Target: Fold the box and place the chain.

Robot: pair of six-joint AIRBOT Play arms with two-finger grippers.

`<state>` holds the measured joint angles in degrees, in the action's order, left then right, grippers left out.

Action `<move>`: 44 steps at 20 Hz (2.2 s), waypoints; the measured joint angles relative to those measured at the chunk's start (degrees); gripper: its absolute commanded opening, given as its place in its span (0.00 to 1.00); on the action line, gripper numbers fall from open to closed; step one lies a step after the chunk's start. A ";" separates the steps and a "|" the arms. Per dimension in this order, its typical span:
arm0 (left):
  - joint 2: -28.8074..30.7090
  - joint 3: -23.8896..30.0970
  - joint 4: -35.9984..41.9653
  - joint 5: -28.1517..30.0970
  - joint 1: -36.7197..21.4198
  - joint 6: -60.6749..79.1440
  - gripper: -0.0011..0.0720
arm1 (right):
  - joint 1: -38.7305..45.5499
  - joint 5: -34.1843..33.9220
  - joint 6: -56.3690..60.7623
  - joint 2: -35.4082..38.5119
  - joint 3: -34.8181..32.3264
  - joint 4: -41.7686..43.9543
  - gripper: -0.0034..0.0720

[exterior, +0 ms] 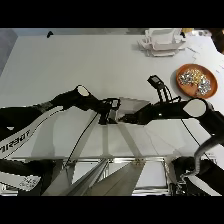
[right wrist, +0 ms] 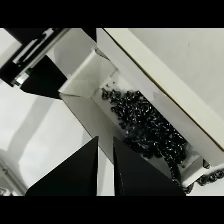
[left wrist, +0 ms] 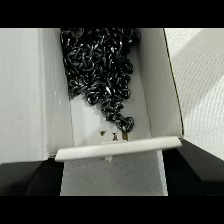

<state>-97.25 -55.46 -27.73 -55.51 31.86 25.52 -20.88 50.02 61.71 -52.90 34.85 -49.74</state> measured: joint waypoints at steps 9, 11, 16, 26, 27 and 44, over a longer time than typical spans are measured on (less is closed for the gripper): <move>0.00 0.00 0.00 0.00 0.00 0.00 0.03 | 0.00 -0.70 -0.63 3.69 5.29 -4.48 0.28; 0.00 0.00 0.00 0.00 0.00 0.00 0.03 | -0.02 -2.12 1.25 5.99 8.39 -10.21 0.28; 0.00 0.00 0.00 0.00 0.00 0.00 0.03 | 3.85 -5.25 11.39 7.02 11.93 -26.47 0.28; 0.00 0.00 0.00 0.00 0.00 -0.02 0.03 | 11.37 -3.67 20.41 -9.03 12.74 -33.35 0.57; 0.00 0.00 0.00 0.00 0.00 -0.02 0.03 | 11.50 -3.54 20.50 -10.67 12.74 -33.57 0.57; 0.00 0.00 0.00 0.00 0.00 0.00 0.03 | 11.67 -2.36 21.00 -21.75 11.58 -33.92 0.43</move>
<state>-97.25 -55.46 -27.73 -55.51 31.86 25.52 -9.21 47.66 82.72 -74.65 46.44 -83.66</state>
